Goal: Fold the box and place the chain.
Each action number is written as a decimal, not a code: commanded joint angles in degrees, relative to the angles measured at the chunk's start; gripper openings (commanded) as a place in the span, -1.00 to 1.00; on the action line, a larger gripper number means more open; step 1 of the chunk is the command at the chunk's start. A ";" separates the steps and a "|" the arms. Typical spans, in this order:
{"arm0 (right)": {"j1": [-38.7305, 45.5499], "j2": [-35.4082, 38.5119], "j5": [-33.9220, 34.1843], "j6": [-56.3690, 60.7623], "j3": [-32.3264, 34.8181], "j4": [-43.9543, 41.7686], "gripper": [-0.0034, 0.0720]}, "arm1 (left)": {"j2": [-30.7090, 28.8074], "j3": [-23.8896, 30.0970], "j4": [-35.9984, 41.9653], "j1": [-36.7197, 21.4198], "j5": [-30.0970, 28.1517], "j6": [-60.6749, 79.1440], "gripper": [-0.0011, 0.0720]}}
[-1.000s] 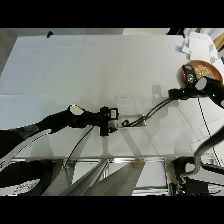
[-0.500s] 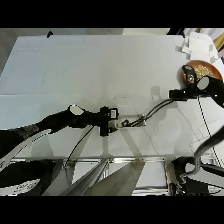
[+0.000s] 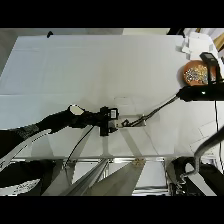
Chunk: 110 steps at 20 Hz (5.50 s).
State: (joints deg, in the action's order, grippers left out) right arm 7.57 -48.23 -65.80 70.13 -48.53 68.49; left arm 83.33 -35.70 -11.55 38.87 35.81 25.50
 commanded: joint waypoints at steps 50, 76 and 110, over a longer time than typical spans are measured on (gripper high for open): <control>-32.87 -16.13 7.63 2.40 5.57 -11.91 -0.56 | -0.02 0.00 -0.02 0.02 -0.02 0.00 -0.29; 2.82 -16.09 3.32 16.13 -9.64 19.56 0.01 | -0.02 0.00 -0.02 0.02 0.00 0.00 -0.29; 6.49 -19.39 15.06 10.64 -9.55 16.35 -0.89 | -0.02 0.00 -0.02 0.02 0.00 -0.02 -0.29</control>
State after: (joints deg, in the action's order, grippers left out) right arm 15.66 -74.96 -45.95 83.68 -58.02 85.03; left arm 83.33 -35.70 -11.55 38.87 35.81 25.47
